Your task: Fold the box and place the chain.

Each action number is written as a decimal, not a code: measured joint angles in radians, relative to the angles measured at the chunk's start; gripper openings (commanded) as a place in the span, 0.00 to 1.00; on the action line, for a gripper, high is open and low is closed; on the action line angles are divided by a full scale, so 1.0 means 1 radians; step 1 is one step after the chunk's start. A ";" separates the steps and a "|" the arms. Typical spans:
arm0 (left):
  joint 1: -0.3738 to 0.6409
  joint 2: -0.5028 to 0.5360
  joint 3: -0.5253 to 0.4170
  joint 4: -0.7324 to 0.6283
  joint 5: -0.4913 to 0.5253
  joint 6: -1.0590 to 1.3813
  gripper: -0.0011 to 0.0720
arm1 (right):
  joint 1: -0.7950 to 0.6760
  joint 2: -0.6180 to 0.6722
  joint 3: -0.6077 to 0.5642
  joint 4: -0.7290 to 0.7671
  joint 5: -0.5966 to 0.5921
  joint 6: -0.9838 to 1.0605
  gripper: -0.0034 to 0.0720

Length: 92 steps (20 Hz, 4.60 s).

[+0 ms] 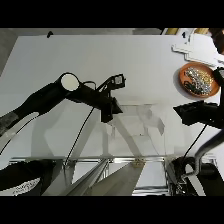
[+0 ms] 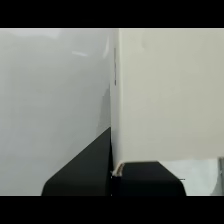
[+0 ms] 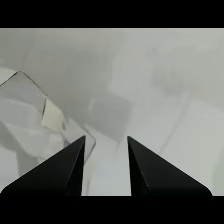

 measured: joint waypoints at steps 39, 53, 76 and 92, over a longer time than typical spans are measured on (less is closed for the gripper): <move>0.000 -0.264 -0.090 -0.225 0.183 0.622 0.03 | 0.000 0.022 0.011 -0.011 0.013 -0.059 0.44; 0.000 -0.264 -0.090 -0.222 0.183 0.621 0.03 | 0.000 0.020 -0.051 0.087 0.040 -0.287 0.07; 0.000 -0.263 -0.090 -0.222 0.184 0.621 0.03 | 0.521 -0.088 -0.314 0.053 -0.191 -0.764 0.21; 0.000 -0.263 -0.090 -0.222 0.184 0.621 0.03 | 0.721 -0.089 -0.517 -0.159 -0.566 -0.767 0.94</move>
